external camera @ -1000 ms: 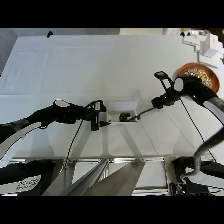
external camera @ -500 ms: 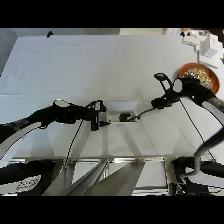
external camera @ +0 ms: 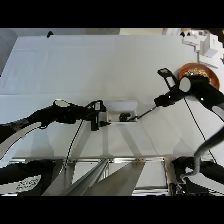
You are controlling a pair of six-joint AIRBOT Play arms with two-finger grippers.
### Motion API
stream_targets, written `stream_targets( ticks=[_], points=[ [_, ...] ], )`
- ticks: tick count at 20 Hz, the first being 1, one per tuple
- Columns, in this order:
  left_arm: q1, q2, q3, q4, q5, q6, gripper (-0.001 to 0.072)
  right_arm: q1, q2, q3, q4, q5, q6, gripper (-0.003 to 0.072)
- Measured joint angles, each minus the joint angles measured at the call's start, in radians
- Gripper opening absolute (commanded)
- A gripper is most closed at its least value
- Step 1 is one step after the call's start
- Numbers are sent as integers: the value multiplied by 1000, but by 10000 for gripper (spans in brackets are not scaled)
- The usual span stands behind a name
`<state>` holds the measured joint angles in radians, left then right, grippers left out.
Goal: Fold the box and place the chain.
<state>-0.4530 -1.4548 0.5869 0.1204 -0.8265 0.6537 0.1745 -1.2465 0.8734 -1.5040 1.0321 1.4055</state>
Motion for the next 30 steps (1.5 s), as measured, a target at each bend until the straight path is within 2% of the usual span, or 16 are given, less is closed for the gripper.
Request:
stream_targets(
  ticks=[7,11,16,23,30],
  points=[
    [0,0,0,0,0,0,132,122,309,-1,129,100,-109,15],
    [0,0,0,0,0,0,132,225,420,-1,212,104,-140,15],
    [0,0,0,0,0,0,132,337,464,-1,309,19,-151,15],
    [0,0,0,0,0,0,132,464,474,-1,422,-173,-184,15],
    [0,0,0,0,0,0,132,517,465,-1,509,-307,-229,16]
  ],
)
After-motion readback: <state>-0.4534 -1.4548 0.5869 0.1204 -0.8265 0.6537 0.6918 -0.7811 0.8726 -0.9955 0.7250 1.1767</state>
